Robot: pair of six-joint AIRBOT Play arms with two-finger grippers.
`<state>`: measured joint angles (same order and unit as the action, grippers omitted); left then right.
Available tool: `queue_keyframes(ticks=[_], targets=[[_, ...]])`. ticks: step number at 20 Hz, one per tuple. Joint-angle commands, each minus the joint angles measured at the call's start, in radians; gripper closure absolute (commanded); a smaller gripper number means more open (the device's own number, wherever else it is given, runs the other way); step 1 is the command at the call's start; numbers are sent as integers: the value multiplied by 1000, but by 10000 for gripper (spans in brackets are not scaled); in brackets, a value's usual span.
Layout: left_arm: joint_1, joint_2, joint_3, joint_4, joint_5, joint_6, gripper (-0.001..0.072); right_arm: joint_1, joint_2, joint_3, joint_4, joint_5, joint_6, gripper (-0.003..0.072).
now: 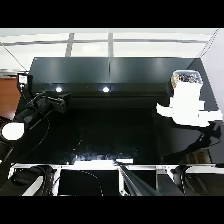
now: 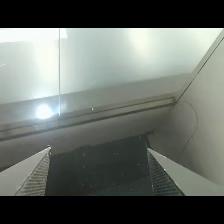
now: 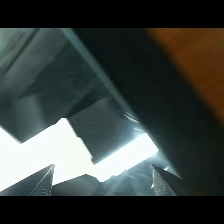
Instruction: Fold the box and place the chain.
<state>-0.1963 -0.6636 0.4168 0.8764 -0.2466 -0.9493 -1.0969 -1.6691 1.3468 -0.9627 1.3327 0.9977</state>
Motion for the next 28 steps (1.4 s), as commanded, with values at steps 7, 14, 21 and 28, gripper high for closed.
queue_keyframes(ticks=[7, 14, 21, 28], targets=[[0, -1, 0, -3, 0, -1, 1, 131, -212, 123, 135, 211, -160, -33], [0, -1, 0, -3, 0, -1, 2, 150, -212, 123, 16, 270, -157, 2], [0, 0, 1, -3, 0, -1, 2, 150, -212, 123, 70, 383, -181, 626], [0, -1, 1, -3, 2, -1, 2, 229, -133, -44, 293, 468, -172, 670]])
